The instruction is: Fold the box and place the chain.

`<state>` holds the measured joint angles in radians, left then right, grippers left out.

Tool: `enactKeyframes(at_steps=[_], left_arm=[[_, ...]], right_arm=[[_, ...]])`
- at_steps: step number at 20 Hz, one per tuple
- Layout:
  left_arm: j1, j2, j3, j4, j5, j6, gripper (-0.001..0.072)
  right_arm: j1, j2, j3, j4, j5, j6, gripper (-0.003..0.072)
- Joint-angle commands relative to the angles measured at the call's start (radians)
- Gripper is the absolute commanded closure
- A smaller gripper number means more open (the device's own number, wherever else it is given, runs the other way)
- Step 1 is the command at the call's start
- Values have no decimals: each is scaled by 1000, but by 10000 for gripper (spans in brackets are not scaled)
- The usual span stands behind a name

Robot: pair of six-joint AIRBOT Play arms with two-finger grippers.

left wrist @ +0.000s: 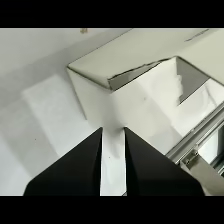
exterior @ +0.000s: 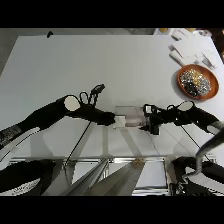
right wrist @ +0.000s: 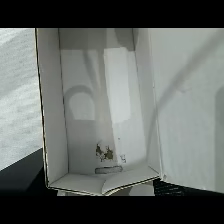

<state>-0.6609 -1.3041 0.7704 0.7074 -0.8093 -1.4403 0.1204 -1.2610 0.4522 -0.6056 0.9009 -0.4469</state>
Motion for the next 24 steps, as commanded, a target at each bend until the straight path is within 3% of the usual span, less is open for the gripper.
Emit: enactKeyframes(at_steps=[1,2,5,7,14,21,24], left_arm=[[-8,5,1,-15,28,2,528],[-8,5,1,-15,28,2,477],[-18,5,1,-15,34,2,455],[-40,4,5,-6,48,1,376],[-106,-58,127,224,15,-212,376],[-168,-67,152,399,-15,-408,376],[-189,-84,205,491,-65,-494,377]], right_arm=[[0,0,0,0,0,0,289],[0,0,0,0,0,0,289],[0,0,0,0,0,0,289],[0,0,0,0,0,0,289],[0,0,0,0,0,0,289],[0,0,0,0,0,0,289],[0,0,0,0,0,0,289]])
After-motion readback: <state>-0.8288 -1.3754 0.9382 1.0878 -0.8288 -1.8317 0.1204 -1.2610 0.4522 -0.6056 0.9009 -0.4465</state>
